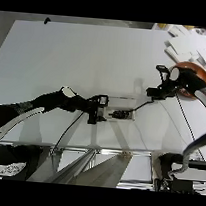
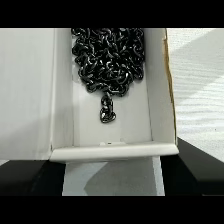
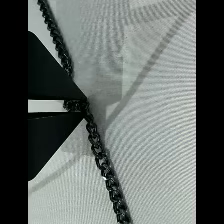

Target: Fold the box and place the chain.

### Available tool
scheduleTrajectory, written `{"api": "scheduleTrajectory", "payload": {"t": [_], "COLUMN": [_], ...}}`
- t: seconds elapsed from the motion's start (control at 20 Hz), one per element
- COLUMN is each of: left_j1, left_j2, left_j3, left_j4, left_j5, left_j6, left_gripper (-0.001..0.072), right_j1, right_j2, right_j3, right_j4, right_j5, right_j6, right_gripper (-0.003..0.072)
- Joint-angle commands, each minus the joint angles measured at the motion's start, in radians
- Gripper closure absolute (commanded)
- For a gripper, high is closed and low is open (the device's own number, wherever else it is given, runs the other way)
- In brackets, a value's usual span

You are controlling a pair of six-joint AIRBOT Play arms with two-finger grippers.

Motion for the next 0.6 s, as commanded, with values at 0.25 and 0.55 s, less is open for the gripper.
{"api": "scheduleTrajectory", "payload": {"t": [0.25,0.55], "left_j1": [0.001,0.001], "left_j2": [0.001,0.001], "left_j3": [0.0,0.0], "left_j4": [0.0,0.0], "left_j5": [0.0,0.0], "left_j6": [0.0,0.0], "left_gripper": [0.0395,0.0395], "right_j1": [0.061,0.181], "right_j2": [0.282,0.524], "right_j3": [-0.001,-0.001], "right_j4": [0.016,0.053], "right_j5": [0.061,0.179], "right_j6": [-0.039,-0.038], "right_gripper": [0.067,0.0669]}}
